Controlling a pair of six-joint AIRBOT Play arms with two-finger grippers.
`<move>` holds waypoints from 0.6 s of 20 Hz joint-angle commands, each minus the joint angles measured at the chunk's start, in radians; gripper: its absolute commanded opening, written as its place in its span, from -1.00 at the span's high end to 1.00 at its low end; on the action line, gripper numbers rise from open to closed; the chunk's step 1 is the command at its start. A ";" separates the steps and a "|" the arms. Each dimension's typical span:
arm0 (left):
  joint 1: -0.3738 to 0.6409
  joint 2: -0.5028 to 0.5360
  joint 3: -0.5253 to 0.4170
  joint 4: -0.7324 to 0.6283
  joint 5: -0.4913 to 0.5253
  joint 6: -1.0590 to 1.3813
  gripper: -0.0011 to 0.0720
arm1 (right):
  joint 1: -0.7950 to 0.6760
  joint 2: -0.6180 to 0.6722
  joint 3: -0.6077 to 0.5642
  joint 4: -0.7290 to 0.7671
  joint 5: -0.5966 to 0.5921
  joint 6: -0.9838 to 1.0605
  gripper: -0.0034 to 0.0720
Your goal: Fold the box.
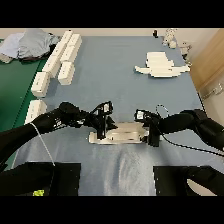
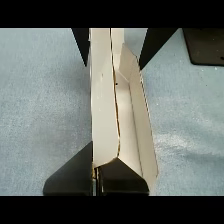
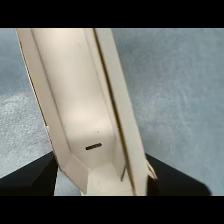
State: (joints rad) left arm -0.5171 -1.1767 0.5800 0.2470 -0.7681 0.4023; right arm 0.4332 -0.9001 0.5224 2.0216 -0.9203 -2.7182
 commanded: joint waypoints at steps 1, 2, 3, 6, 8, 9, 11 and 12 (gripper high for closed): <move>-0.001 0.000 0.000 0.000 0.001 0.000 0.94 | -0.014 -0.057 -0.014 0.089 -0.008 -0.085 -0.89; 0.000 0.000 0.000 0.000 0.002 0.000 0.94 | -0.014 -0.058 -0.025 0.096 -0.008 -0.085 -0.89; 0.000 0.000 0.000 0.000 0.001 0.000 0.94 | -0.014 -0.058 -0.037 0.100 -0.008 -0.085 -0.89; 0.000 0.000 0.000 0.000 0.001 0.000 0.94 | -0.014 -0.051 -0.048 0.092 -0.012 -0.079 -0.89; -0.001 0.000 0.000 0.000 0.001 0.000 0.94 | -0.014 -0.024 -0.048 0.063 -0.012 -0.060 -0.89; -0.001 0.000 0.000 0.000 0.001 0.000 0.94 | -0.014 -0.010 -0.047 0.051 -0.012 -0.061 -0.89; -0.001 0.000 0.000 0.000 0.001 0.000 0.94 | -0.014 0.004 -0.048 0.047 -0.016 -0.030 -0.88; -0.001 0.000 0.000 0.000 0.001 0.000 0.94 | -0.014 -0.001 -0.049 0.055 -0.014 -0.022 -0.88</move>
